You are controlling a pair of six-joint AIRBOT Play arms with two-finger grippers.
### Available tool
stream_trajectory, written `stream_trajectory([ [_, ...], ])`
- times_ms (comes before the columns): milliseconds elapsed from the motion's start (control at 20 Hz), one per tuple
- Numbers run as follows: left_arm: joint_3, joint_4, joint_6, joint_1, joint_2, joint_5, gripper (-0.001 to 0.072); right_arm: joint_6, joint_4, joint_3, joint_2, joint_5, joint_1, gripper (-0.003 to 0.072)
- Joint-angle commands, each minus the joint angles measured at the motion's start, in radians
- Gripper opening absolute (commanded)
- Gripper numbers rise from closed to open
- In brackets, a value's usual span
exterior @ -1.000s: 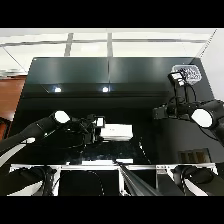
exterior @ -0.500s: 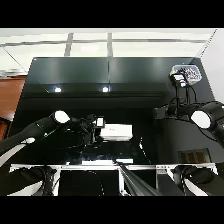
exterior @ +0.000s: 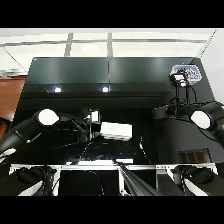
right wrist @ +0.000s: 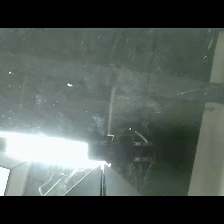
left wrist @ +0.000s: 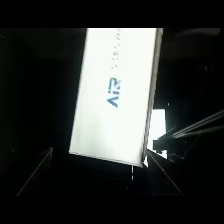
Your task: Fold the box and place the chain.
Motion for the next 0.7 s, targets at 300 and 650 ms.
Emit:
stream_trajectory([
  [300,0.215,-0.052,-0.176,-0.094,-0.139,-0.030,0.0714,0.001,-0.039,-0.010,0.000,-0.114,-0.002,0.0010],
  [650,0.348,-0.052,-0.187,-0.185,-0.375,-0.059,0.0714,0.041,-0.048,-0.011,0.000,-0.097,-0.138,0.0010],
])
